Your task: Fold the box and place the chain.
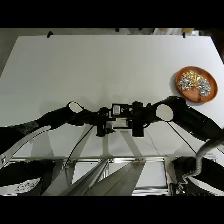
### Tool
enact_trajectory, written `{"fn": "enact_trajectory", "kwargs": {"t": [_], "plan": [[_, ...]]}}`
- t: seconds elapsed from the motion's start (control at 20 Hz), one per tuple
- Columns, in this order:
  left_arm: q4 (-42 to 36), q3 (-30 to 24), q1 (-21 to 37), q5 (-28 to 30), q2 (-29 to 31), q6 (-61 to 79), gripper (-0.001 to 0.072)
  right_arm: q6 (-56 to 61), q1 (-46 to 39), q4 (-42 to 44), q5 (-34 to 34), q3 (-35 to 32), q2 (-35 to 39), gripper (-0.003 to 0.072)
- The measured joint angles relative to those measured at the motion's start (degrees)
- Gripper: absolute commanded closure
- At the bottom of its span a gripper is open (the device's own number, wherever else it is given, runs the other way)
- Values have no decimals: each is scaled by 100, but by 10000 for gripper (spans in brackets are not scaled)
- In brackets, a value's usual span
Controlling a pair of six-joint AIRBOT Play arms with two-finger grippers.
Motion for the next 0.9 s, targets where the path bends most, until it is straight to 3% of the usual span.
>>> {"fn": "enact_trajectory", "kwargs": {"t": [0.35,0.4,0.5,0.55,0.85,0.9], "plan": [[4,0,0,-9,0,7,318,9,2,-11,-160,-166,0,596],[7,0,0,-11,0,7,318,9,2,11,-184,-214,0,565],[9,0,0,-11,0,20,318,15,2,72,-162,-282,-7,405],[7,2,0,-13,0,20,318,13,4,105,-101,-302,-2,374],[31,0,-2,-52,0,37,318,17,7,240,37,-341,254,386],[28,0,-2,-46,0,37,318,17,4,249,46,-345,302,469]]}}
